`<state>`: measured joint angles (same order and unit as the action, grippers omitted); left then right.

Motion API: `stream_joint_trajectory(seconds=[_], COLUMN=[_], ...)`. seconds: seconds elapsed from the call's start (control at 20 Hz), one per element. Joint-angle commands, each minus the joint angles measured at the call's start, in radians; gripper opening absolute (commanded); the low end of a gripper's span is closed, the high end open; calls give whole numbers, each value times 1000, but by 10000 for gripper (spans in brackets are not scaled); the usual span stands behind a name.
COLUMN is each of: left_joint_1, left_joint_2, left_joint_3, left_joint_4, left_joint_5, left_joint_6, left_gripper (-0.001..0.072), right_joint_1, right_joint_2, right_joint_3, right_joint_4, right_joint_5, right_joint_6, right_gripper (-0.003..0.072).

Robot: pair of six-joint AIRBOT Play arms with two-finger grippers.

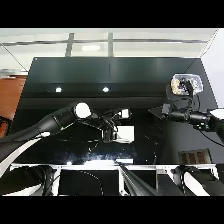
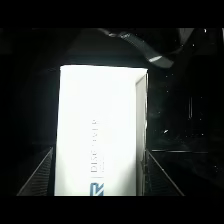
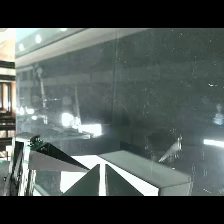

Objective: Fold the box and place the chain.

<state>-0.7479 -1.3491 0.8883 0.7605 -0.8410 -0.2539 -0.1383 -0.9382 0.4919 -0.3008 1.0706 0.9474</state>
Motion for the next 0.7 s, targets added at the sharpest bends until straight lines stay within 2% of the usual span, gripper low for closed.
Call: stream_joint_trajectory(seconds=[0.0, 0.65], left_joint_1=[0, 0], left_joint_2=[-3, -3], left_joint_3=[1, 1], left_joint_4=[9, 42], left_joint_5=[-27, -30], left_joint_6=[-5, -4], left_gripper=[707, 708], right_joint_1=[-1, 0], right_joint_2=[1, 1], right_joint_3=[0, 0], right_joint_4=[0, 0], right_joint_5=[-2, -3], right_joint_6=[-3, -6], right_gripper=[49, 49])
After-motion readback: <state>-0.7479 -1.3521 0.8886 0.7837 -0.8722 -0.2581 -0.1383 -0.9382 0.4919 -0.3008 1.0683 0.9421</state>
